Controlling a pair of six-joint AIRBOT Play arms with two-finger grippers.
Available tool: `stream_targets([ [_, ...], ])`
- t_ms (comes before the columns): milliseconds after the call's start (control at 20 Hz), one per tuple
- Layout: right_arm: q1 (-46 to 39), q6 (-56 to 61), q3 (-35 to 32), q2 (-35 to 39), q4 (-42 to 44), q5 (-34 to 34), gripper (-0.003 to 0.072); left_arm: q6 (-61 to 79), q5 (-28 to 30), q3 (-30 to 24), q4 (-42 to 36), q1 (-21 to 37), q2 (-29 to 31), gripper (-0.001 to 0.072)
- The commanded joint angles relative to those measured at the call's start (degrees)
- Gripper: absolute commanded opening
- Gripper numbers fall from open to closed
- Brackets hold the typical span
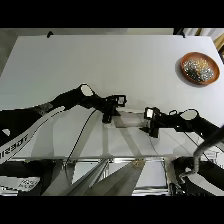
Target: Fold the box and place the chain.
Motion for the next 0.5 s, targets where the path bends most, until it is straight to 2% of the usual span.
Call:
stream_targets([
  [0,0.1,-0.1,0.0,0.0,-0.1,-0.4,0.04,0.0,0.0,0.0,0.0,0.0,0.0,0.0011],
  [450,0.1,0.0,0.0,0.0,-0.1,-1.4,0.04,0.0,0.0,0.0,0.0,0.0,0.0,0.0011],
])
